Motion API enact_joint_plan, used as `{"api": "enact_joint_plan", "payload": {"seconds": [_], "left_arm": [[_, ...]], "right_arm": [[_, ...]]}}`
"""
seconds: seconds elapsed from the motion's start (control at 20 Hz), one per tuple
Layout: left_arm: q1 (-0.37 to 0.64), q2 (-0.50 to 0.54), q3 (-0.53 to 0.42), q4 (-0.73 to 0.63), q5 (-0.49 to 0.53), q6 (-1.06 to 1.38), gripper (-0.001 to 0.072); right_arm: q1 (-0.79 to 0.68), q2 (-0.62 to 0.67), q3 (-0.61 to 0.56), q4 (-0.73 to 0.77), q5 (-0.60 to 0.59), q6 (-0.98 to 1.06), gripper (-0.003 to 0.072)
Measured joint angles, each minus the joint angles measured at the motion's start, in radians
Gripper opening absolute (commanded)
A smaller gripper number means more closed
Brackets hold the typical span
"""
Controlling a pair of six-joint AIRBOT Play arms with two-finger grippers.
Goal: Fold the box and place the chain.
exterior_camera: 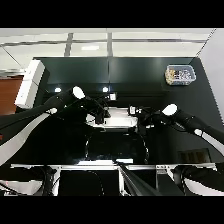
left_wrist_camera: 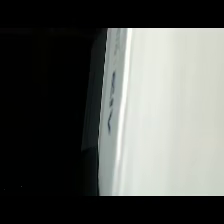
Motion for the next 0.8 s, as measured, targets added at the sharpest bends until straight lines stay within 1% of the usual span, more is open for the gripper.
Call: {"api": "enact_joint_plan", "payload": {"seconds": [0.45, 0.8], "left_arm": [[-0.001, 0.0, 0.0, 0.001, 0.0, 0.0, 0.0025], [-0.001, 0.0, 0.0, 0.002, 0.002, 0.0, 0.0025]], "right_arm": [[-0.014, 0.0, 0.0, -0.018, 0.029, 0.016, 0.0703], [-0.016, 0.0, 0.0, -0.016, 0.026, 0.024, 0.0702]]}}
